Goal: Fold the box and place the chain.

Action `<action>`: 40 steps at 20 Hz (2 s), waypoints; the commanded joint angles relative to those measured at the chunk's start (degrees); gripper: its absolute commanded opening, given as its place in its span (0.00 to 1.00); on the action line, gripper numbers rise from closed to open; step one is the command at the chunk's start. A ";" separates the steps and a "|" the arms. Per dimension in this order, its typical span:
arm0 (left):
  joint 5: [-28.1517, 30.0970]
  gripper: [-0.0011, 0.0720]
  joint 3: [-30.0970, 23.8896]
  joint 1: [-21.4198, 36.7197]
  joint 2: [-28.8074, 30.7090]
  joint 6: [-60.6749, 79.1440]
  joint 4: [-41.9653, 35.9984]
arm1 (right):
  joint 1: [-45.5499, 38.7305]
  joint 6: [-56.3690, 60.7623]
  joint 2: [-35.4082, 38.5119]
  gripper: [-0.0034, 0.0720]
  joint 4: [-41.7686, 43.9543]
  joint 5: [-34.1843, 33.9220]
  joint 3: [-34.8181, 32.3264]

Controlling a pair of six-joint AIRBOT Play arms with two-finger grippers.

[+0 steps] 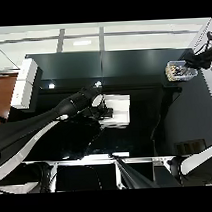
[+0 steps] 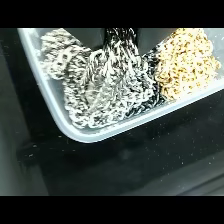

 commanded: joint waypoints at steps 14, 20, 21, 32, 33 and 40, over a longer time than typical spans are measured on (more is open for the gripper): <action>0.02 0.06 0.00 0.00 -0.04 0.02 0.00 | -0.13 1.16 -4.96 0.43 1.66 3.41 4.02; 0.00 0.06 0.02 0.00 -0.04 0.02 0.00 | 0.35 -0.04 -2.38 0.07 0.07 4.92 4.09; 0.00 0.06 0.02 0.00 -0.04 0.02 0.00 | 0.35 -0.98 -0.22 0.06 -0.72 5.07 4.09; 0.52 0.06 0.02 0.00 -0.04 0.02 0.00 | -0.07 -6.43 33.24 0.06 2.08 2.40 4.09; 0.52 0.06 0.02 0.00 -0.04 0.02 0.00 | -0.11 -6.45 35.91 0.06 3.93 2.08 4.09; 0.57 0.06 0.02 0.00 -0.04 0.02 0.00 | 0.13 -8.02 48.96 0.06 20.13 3.80 4.07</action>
